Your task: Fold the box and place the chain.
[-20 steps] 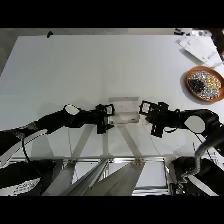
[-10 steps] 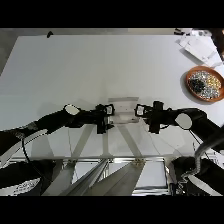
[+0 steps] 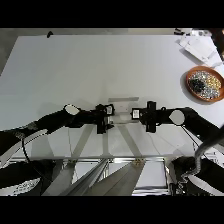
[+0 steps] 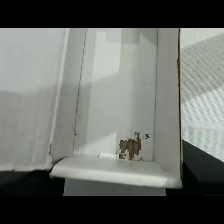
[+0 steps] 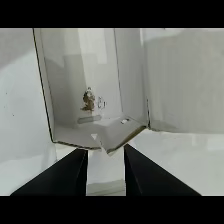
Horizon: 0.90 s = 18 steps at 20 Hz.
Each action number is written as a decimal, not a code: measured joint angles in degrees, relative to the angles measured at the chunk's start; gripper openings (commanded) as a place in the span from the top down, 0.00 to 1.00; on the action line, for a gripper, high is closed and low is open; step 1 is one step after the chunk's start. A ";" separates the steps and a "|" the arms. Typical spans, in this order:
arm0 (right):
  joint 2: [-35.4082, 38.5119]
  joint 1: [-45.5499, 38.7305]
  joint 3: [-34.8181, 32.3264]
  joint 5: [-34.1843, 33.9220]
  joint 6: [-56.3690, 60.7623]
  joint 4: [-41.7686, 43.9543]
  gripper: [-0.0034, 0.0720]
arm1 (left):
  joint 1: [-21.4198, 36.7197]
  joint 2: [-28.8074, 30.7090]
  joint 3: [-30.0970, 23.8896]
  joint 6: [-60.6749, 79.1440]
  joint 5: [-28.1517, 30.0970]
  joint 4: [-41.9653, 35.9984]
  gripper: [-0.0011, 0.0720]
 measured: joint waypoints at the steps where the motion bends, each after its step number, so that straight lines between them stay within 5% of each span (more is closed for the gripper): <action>1: -0.20 0.02 0.00 -0.04 -0.66 1.01 0.67 | 0.00 0.00 0.00 0.00 0.00 -0.02 0.61; 4: -0.70 0.00 0.00 -0.13 -2.69 4.31 0.75 | 0.00 0.00 0.00 0.00 0.00 -0.02 0.61; 18: -3.41 0.00 0.00 -2.32 -9.20 14.67 0.72 | 0.00 0.00 0.00 -0.04 0.00 0.00 0.61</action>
